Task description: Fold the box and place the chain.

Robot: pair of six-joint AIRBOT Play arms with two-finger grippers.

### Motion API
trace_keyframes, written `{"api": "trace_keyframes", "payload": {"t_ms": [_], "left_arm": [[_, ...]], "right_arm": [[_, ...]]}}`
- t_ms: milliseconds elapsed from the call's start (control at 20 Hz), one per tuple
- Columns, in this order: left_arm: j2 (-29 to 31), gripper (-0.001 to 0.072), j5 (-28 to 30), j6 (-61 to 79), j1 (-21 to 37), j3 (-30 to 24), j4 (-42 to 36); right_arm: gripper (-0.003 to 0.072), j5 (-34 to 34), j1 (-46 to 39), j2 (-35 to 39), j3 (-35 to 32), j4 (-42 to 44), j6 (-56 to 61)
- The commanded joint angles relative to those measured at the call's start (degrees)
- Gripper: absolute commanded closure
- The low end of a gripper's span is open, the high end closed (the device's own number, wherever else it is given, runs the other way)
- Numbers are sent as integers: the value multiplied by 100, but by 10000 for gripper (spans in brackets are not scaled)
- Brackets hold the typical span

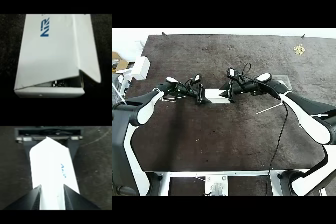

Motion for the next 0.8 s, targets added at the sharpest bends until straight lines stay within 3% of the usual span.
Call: {"api": "trace_keyframes", "payload": {"t_ms": [0,50,100,750], "left_arm": [[2,364,-2,7,0,-2,2],[2,364,-2,7,0,-2,2],[2,364,-2,7,0,-2,2],[4,364,-2,7,0,-2,2]], "right_arm": [[372,-221,-11,-26,223,4,-138],[385,-160,-11,-26,295,0,-138],[490,-162,-11,-26,315,4,-136],[488,256,-9,-83,297,-542,186]]}}
